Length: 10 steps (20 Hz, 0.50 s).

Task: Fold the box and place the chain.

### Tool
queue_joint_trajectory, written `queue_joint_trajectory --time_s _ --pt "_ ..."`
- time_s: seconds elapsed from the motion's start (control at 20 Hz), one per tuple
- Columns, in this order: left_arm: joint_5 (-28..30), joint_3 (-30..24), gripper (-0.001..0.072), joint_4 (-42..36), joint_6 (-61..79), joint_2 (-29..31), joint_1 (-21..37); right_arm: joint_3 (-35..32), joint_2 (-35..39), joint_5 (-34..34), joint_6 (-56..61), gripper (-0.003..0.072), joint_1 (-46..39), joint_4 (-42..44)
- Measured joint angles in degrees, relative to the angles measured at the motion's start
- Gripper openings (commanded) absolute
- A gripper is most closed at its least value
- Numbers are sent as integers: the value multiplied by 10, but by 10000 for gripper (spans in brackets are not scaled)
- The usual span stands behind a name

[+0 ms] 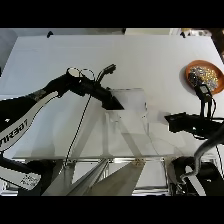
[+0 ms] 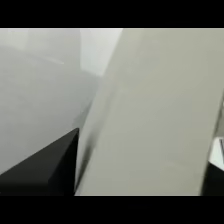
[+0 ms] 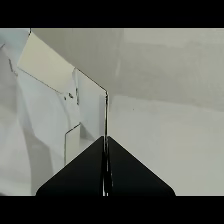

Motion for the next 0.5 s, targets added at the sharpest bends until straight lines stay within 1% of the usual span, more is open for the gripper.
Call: queue_joint_trajectory --time_s 0.05,0.1,0.2,0.4,0.45,0.5 --pt "-2 0 245 10 0 0 -2 0 0 0 0 24 0 0" --pt "-3 0 231 18 0 -1 -3 0 0 0 0 25 0 1" --pt "3 0 1 26 0 -1 -5 0 0 0 0 25 0 1" --pt "10 0 4 37 27 0 -6 0 0 -1 0 30 0 4" --pt "13 0 3 40 37 0 -6 0 0 0 0 112 0 5" --pt "16 0 3 47 43 0 -6 0 0 -3 1 272 0 8"
